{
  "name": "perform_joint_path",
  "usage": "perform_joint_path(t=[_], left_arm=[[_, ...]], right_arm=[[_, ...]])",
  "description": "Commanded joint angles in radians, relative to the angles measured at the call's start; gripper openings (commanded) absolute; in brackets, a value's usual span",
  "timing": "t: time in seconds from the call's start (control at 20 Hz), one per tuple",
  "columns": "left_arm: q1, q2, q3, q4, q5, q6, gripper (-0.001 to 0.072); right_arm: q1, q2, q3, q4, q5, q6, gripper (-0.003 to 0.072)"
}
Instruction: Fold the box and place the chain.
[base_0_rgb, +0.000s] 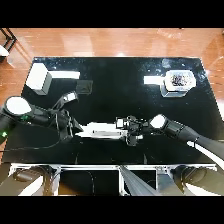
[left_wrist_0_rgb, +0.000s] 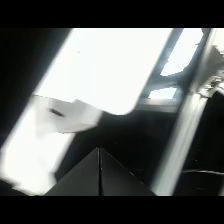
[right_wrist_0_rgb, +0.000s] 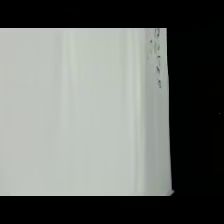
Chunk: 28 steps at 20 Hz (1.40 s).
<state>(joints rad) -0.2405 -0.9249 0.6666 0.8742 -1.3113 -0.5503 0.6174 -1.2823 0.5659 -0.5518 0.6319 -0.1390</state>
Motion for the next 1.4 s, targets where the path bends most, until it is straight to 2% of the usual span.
perform_joint_path(t=[0.0, 0.15, 0.3, 0.4, 0.45, 0.75, 0.85, 1.05, 1.2, 1.35], left_arm=[[-0.085, 0.002, -0.058, -0.055, 0.068, -0.071, 0.0020], [-0.146, 0.002, -0.078, -0.172, 0.292, -0.038, 0.0020], [-0.158, 0.000, -0.078, -0.230, 0.550, -0.021, 0.0021], [-0.158, -0.017, -0.078, -0.233, 0.663, -0.021, 0.0021], [-0.158, -0.037, -0.078, -0.232, 0.681, -0.021, 0.0021], [-0.158, -0.228, -0.078, -0.232, 0.674, -0.021, 0.0021], [-0.158, -0.254, -0.078, -0.231, 0.672, -0.021, 0.0021], [-0.156, -0.253, -0.069, -0.198, 0.646, -0.021, 0.0021], [-0.151, -0.194, -0.029, -0.029, 0.584, -0.048, 0.0020], [-0.105, -0.075, 0.001, 0.127, 0.493, -0.068, 0.0021]], right_arm=[[0.000, 0.000, 0.001, 0.000, -0.002, 0.001, 0.0256], [0.000, 0.000, 0.001, 0.000, -0.002, 0.001, 0.0256], [0.000, 0.000, 0.001, 0.000, -0.002, 0.001, 0.0256], [0.000, 0.000, 0.001, 0.000, -0.002, 0.001, 0.0256], [0.000, 0.000, 0.001, 0.000, -0.002, 0.001, 0.0256], [0.000, 0.000, 0.001, 0.000, -0.002, 0.001, 0.0256], [0.000, 0.000, 0.001, 0.001, -0.008, 0.007, 0.0256], [0.000, 0.000, 0.001, 0.001, -0.009, 0.008, 0.0256], [0.000, 0.000, 0.001, 0.001, -0.009, 0.008, 0.0257], [0.000, 0.000, 0.001, 0.001, -0.009, 0.008, 0.0256]])
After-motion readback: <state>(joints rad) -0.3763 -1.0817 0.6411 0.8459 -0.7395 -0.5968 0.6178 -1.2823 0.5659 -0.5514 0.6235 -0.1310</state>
